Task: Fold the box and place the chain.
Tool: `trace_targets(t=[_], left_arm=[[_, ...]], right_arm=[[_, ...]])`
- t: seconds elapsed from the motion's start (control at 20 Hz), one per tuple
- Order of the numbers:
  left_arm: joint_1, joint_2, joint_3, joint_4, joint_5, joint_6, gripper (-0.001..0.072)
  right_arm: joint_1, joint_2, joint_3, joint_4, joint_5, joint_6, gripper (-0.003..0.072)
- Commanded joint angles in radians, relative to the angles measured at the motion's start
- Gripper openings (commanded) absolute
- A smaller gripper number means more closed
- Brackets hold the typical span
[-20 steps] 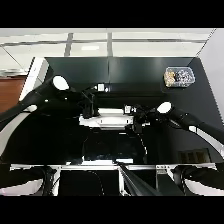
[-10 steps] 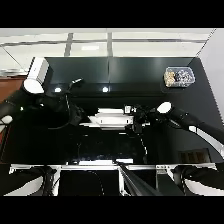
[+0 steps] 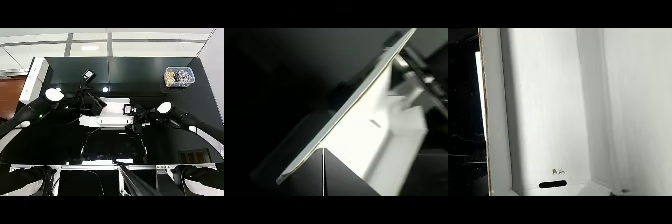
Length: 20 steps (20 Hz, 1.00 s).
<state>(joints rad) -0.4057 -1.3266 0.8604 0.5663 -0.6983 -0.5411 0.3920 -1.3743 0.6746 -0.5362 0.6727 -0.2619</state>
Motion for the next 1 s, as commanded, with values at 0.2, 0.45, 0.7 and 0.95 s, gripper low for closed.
trace_targets(t=[0.2, 0.45, 0.7, 0.95], left_arm=[[0.087, -0.172, 0.097, 0.121, -0.2, -0.14, 0.0029], [0.059, -0.211, 0.1, 0.182, -0.195, -0.144, 0.0027], [0.138, -0.078, 0.14, 0.246, -0.328, -0.174, 0.0027], [0.364, 0.172, -0.04, 0.135, -0.45, -0.061, 0.0027]], right_arm=[[0.001, -0.001, 0.0, 0.0, 0.0, 0.0, 0.0254], [0.001, -0.001, 0.0, 0.0, 0.0, 0.0, 0.0254], [0.001, -0.001, 0.0, 0.0, 0.0, 0.0, 0.0254], [0.001, -0.001, 0.0, 0.0, 0.0, 0.0, 0.0254]])
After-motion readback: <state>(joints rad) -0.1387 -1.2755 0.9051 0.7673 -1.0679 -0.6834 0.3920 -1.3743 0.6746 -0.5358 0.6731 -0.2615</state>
